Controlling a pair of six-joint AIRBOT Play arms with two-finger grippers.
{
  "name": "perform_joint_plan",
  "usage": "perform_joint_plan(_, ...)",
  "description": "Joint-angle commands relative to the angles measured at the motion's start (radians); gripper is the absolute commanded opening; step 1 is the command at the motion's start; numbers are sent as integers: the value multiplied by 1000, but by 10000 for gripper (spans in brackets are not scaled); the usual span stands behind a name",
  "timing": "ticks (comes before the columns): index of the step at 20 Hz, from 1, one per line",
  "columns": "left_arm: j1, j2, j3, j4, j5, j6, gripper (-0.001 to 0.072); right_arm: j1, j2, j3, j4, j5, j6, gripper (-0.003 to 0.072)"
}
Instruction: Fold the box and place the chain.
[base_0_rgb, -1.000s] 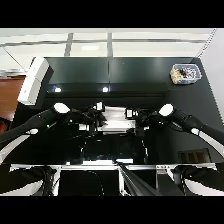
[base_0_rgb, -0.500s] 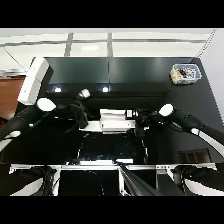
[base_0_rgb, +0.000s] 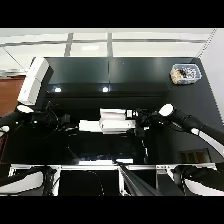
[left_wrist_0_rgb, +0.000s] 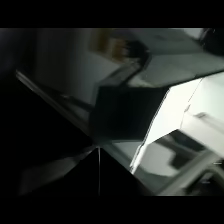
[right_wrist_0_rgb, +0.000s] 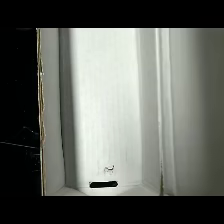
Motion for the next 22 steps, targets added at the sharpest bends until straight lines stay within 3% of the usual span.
perform_joint_plan(1,-11,-102,-19,-155,-28,32,30,0,-1,0,0,0,1,317)
perform_joint_plan(4,-144,-117,6,-264,-37,178,30,0,-1,0,1,0,1,317)
perform_joint_plan(8,-259,-117,94,-265,-100,248,36,0,-1,0,0,0,1,317)
perform_joint_plan(9,-268,-117,117,-265,-117,248,69,0,-1,0,0,0,1,317)
perform_joint_plan(11,-277,-117,163,-264,-142,247,487,0,-1,0,0,0,1,317)
perform_joint_plan(12,-278,-117,184,-261,-145,239,533,0,-1,0,1,0,1,317)
perform_joint_plan(18,-409,-117,335,-48,-140,-35,510,0,-1,0,0,0,1,317)
perform_joint_plan(22,-544,-111,422,103,-30,-243,507,0,-1,0,0,0,1,317)
